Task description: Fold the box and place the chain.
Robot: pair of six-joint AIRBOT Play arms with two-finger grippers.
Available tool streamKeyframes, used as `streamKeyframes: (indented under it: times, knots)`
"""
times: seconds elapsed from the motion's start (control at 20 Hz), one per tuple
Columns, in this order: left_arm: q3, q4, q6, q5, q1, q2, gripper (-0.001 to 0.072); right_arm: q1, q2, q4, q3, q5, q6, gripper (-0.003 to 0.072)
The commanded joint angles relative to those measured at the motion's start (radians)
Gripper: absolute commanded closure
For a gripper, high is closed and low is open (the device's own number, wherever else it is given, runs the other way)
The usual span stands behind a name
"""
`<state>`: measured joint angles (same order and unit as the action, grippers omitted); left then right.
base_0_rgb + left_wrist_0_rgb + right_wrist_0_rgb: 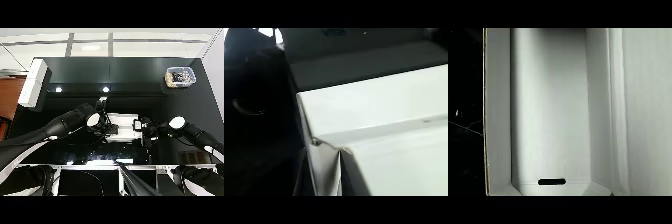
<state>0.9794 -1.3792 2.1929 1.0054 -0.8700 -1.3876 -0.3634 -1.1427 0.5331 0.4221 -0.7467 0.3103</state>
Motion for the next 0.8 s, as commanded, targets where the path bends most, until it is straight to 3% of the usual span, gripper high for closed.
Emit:
streamKeyframes:
  times: [0.0,0.75]
  knots:
    - [0.040,-0.064,0.093,0.053,-0.026,-0.029,0.0452,0.000,-0.001,0.000,0.001,0.000,0.000,0.0161]
    - [0.065,-0.097,0.176,0.046,-0.052,-0.101,0.0452,0.000,-0.001,0.000,0.001,0.000,0.000,0.0161]
